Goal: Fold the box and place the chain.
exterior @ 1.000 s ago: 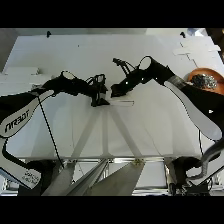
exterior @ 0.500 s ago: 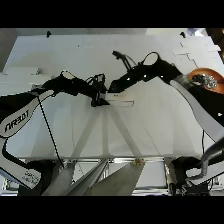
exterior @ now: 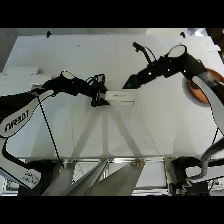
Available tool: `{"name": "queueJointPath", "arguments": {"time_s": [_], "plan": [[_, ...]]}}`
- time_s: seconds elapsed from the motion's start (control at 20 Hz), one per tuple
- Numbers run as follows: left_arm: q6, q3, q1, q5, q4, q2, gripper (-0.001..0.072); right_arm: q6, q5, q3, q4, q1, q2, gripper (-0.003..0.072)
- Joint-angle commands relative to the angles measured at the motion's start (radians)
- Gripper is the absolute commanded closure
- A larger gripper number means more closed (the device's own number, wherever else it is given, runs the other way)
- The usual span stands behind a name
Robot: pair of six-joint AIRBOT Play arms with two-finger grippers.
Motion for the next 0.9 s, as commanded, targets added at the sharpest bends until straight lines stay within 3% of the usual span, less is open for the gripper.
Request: {"name": "queueJointPath", "arguments": {"time_s": [0.0,0.2,0.45,0.7,0.85], "plan": [[0.000,0.001,0.000,0.001,0.000,0.001,0.0495,-0.045,-0.024,-0.124,0.003,-0.038,0.005,0.0677],[0.000,0.001,0.000,0.001,0.000,0.001,0.0495,-0.049,-0.204,-0.248,0.003,-0.038,0.005,0.0678],[0.000,0.001,0.000,0.001,0.000,0.001,0.0495,-0.027,-0.293,-0.304,-0.076,-0.037,0.003,0.0678],[0.000,0.001,0.000,0.001,0.001,0.001,0.0495,-0.027,-0.297,-0.305,-0.054,-0.037,0.022,0.0677],[0.000,0.001,0.000,0.001,0.000,0.001,0.0495,-0.055,-0.309,-0.304,-0.024,-0.040,0.100,0.0677]]}}
